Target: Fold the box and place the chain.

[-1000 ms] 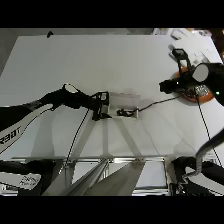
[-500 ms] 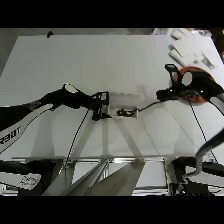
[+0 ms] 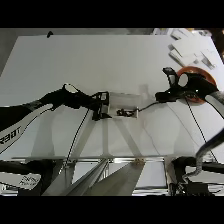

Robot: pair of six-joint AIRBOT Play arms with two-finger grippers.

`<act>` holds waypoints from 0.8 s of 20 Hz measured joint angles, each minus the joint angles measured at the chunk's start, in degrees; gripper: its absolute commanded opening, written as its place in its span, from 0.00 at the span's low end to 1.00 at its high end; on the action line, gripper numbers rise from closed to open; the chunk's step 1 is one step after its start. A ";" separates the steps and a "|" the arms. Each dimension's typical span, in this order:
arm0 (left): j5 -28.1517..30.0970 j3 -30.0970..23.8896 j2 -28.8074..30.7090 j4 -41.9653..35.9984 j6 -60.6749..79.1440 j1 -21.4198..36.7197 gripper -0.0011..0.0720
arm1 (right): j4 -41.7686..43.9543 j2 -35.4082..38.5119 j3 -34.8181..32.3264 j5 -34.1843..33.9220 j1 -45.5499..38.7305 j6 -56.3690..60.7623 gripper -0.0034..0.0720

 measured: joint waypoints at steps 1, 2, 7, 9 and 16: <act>0.00 0.00 0.00 0.02 0.00 0.00 0.13 | -0.15 -0.20 0.00 0.22 -0.07 0.24 0.07; 0.00 0.00 0.00 0.00 0.02 0.00 0.13 | -0.22 -0.31 -0.02 0.37 -0.02 0.13 0.07; 0.00 0.00 0.00 0.02 0.02 0.00 0.13 | 1.33 3.74 -0.15 2.64 0.04 -0.20 0.07; 0.00 0.00 0.00 0.00 0.00 0.00 0.13 | 0.31 7.85 -0.15 4.28 -0.07 -0.20 0.07; 0.00 0.00 0.00 0.02 0.00 0.00 0.13 | 3.91 26.29 -0.22 11.76 1.03 -1.14 0.07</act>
